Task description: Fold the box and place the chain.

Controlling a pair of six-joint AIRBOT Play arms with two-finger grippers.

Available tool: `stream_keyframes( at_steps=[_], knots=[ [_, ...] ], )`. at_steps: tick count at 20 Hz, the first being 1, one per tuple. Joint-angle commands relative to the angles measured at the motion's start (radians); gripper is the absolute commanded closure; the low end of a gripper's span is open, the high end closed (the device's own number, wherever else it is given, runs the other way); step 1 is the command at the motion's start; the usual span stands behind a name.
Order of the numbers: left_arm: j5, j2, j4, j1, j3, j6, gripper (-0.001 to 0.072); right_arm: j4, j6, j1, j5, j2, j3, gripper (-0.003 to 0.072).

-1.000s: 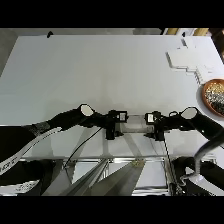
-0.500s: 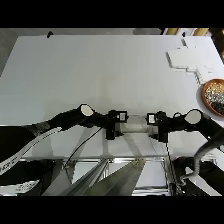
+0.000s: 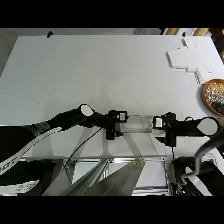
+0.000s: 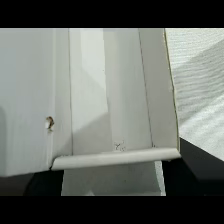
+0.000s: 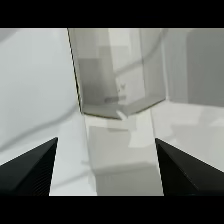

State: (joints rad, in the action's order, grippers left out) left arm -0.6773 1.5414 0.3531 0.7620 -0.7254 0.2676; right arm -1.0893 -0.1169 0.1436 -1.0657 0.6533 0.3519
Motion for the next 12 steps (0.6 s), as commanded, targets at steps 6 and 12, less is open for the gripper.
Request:
stream_keyframes(
  at_steps=[6, 12],
  knots=[
    [0.0, 0.0, 0.0, 0.0, 0.0, 0.0, 0.0418, 0.531, 0.081, 0.0, 0.089, -0.082, 0.001, 0.0669],
    [0.0, 0.0, 0.0, 0.0, 0.0, 0.0, 0.0418, 0.589, 0.09, 0.0, 0.473, 0.129, 0.001, 0.0669]
  ],
)
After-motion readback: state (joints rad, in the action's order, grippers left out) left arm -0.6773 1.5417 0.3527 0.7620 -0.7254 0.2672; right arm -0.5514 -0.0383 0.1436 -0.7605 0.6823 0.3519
